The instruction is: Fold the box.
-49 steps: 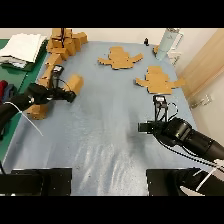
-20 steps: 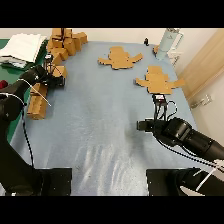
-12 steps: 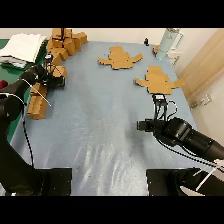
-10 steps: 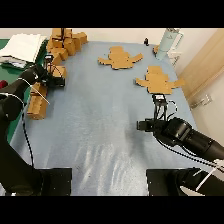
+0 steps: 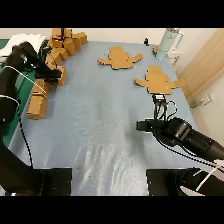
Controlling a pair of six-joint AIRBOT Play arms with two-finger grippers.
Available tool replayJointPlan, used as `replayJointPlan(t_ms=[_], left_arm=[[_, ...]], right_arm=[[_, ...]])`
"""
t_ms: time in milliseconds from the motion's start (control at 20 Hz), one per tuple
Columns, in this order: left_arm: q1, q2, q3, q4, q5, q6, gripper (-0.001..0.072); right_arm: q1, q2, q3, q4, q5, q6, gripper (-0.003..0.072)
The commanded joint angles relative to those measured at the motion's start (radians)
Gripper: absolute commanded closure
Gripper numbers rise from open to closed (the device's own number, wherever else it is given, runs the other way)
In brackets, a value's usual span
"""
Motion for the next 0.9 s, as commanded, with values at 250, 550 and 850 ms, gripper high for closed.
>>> replayJointPlan(t_ms=[250, 550, 850], left_arm=[[-0.134, 0.197, -0.082, -0.199, -0.175, 0.03, 0.0699], [-0.435, 0.501, -0.568, -0.198, 0.177, 0.048, 0.0698], [-0.607, 0.545, -0.685, -0.198, 0.308, 0.044, 0.0695]], right_arm=[[-0.101, -0.09, 0.122, 0.253, 0.009, -0.231, 0.0683], [-0.341, -0.323, 0.459, 0.497, -0.039, -0.555, 0.0682], [-0.303, -0.538, 0.58, 0.629, -0.05, -0.684, 0.0682]])
